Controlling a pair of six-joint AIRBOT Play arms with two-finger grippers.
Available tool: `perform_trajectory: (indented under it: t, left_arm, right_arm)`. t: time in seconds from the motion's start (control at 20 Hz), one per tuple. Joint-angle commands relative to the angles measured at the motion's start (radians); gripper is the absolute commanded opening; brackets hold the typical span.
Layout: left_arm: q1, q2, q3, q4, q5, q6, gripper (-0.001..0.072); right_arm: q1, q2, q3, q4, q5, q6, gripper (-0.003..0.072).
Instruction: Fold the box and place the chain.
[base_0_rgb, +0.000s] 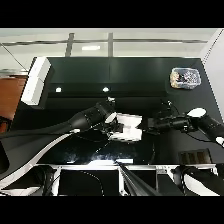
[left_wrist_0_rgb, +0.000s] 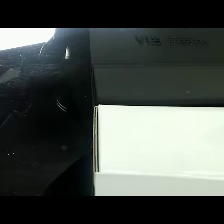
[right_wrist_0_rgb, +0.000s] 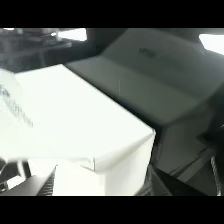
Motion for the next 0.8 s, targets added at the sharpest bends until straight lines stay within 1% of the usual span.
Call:
perform_trajectory:
  t: [0.0, 0.1, 0.15, 0.25, 0.4, 0.55, 0.7, 0.75]
  left_arm:
    - [0.001, 0.000, 0.000, 0.007, 0.000, 0.000, 0.0030]
    - [0.000, 0.000, 0.000, 0.007, 0.000, 0.000, 0.0030]
    - [0.000, 0.000, 0.000, 0.007, 0.000, 0.000, 0.0030]
    - [0.000, 0.000, 0.000, 0.007, 0.000, 0.000, 0.0030]
    - [0.000, 0.000, 0.000, 0.007, 0.000, 0.000, 0.0030]
    - [0.000, 0.000, 0.000, 0.007, 0.000, 0.000, 0.0030]
    - [0.000, 0.000, 0.000, 0.007, 0.000, 0.000, 0.0030]
    - [0.000, 0.000, 0.000, 0.007, 0.001, 0.000, 0.0030]
  right_arm:
    - [0.114, 0.001, 0.021, -0.058, -0.105, 0.124, 0.0597]
    - [0.175, 0.001, 0.037, -0.098, -0.132, 0.164, 0.0530]
    - [0.198, 0.001, 0.047, -0.111, -0.145, 0.179, 0.0529]
    - [0.231, 0.002, 0.068, -0.167, -0.164, 0.244, 0.0481]
    - [0.259, 0.002, 0.094, -0.281, -0.159, 0.350, 0.0480]
    - [0.290, 0.009, 0.126, -0.354, -0.152, 0.437, 0.0481]
    - [0.343, 0.009, 0.180, -0.500, -0.116, 0.600, 0.0481]
    - [0.363, 0.009, 0.195, -0.528, -0.113, 0.660, 0.0481]
